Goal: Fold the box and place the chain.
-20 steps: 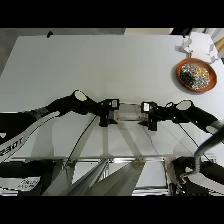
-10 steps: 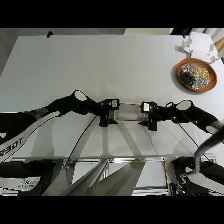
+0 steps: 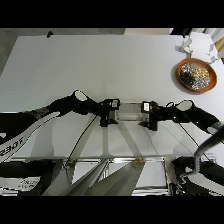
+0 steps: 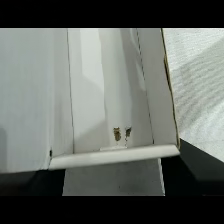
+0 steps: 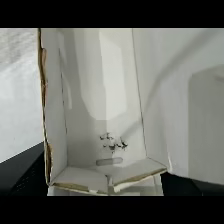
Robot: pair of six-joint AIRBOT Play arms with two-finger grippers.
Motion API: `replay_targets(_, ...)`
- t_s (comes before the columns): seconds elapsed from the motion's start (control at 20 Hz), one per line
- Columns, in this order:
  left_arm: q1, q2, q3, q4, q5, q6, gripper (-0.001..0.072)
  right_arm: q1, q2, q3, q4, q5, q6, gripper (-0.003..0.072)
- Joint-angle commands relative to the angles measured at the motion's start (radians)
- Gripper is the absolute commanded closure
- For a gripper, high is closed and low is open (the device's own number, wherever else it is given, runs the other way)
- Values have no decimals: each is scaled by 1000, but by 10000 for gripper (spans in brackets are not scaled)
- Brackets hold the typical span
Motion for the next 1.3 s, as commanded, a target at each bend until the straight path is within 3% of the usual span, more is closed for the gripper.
replay_targets(0.0, 0, 0, -1, 2, -3, 1, 677, 0, 69, 1, -138, 22, 140, -11)
replay_targets(0.15, 0, 0, -1, 2, -3, 1, 677, -47, 175, 1, -280, 90, 283, 0)
replay_targets(0.3, 0, 0, -1, 2, -2, 1, 678, -126, 294, 1, -304, 149, 292, 2)
replay_targets(0.45, 0, 0, -1, 2, -3, 1, 678, -110, 346, 1, -88, 185, 291, 62)
replay_targets(0.5, 0, 0, -1, 2, -3, 1, 678, -90, 345, 1, 5, 184, 278, 165)
replay_targets(0.6, 0, 0, -1, 2, -3, 1, 678, -37, 345, 1, 125, 183, 208, 595)
replay_targets(0.65, 0, 0, -1, 2, -3, 1, 678, -8, 341, 1, 159, 174, 156, 669)
replay_targets(0.95, 0, 0, -1, 2, -3, 1, 678, 47, 171, 8, 307, -89, 156, 669)
replay_targets(1.25, 0, 0, -1, 2, -3, 1, 678, 47, 26, 11, 183, -150, 409, 669)
